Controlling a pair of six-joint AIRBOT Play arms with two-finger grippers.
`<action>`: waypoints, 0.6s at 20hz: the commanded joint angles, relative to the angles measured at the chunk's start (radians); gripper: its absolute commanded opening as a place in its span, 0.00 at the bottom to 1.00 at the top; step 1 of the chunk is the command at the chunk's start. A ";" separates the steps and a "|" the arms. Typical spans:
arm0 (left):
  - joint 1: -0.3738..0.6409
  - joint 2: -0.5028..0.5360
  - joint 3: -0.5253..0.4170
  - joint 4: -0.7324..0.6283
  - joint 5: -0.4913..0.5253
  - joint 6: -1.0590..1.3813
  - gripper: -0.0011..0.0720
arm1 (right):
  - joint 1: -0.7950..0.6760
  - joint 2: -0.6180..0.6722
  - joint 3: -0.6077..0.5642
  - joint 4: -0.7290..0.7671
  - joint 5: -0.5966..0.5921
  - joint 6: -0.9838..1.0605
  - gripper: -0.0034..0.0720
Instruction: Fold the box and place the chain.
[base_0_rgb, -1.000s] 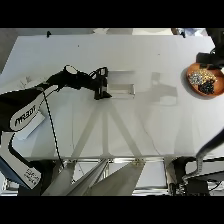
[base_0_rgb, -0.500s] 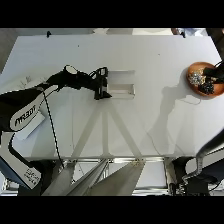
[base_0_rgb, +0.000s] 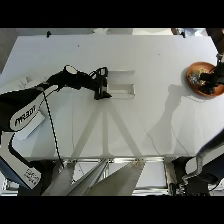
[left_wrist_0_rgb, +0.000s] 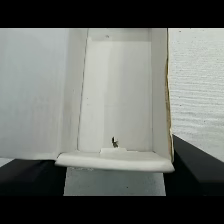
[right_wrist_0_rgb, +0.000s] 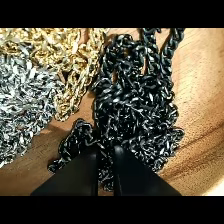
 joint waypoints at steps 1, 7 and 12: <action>0.001 0.001 0.000 0.000 0.000 0.000 0.60 | 0.012 0.037 0.000 0.003 0.084 -0.051 0.06; 0.001 0.001 0.000 0.000 0.000 0.000 0.60 | 0.071 0.269 0.000 0.002 0.096 -0.071 0.06; 0.001 0.001 0.000 0.000 0.000 0.000 0.60 | 0.167 0.425 0.000 0.002 0.165 -0.071 0.06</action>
